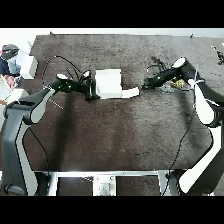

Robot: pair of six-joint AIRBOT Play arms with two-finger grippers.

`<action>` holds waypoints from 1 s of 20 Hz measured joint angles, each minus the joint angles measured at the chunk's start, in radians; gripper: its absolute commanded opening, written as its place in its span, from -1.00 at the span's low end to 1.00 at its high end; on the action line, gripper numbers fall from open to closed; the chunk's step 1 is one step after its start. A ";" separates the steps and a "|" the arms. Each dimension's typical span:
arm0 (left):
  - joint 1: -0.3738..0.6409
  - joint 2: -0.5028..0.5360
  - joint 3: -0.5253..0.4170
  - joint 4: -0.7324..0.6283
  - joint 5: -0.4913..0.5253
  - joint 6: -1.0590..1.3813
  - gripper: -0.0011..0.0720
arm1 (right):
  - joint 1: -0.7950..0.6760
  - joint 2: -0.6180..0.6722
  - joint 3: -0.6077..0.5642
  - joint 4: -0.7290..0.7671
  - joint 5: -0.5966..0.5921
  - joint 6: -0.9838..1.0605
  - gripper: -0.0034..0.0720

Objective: Fold the box and place the chain.

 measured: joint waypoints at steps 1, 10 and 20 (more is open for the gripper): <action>0.000 0.000 0.000 0.000 0.000 0.000 0.35 | 0.006 -0.017 0.000 0.015 0.002 0.000 -0.88; 0.000 0.000 0.000 0.000 0.000 -0.005 0.35 | 0.063 -0.052 -0.003 0.291 0.037 -0.061 0.07; 0.000 0.000 0.000 0.000 0.000 -0.004 0.35 | 0.142 -0.026 0.040 0.256 0.022 0.023 0.53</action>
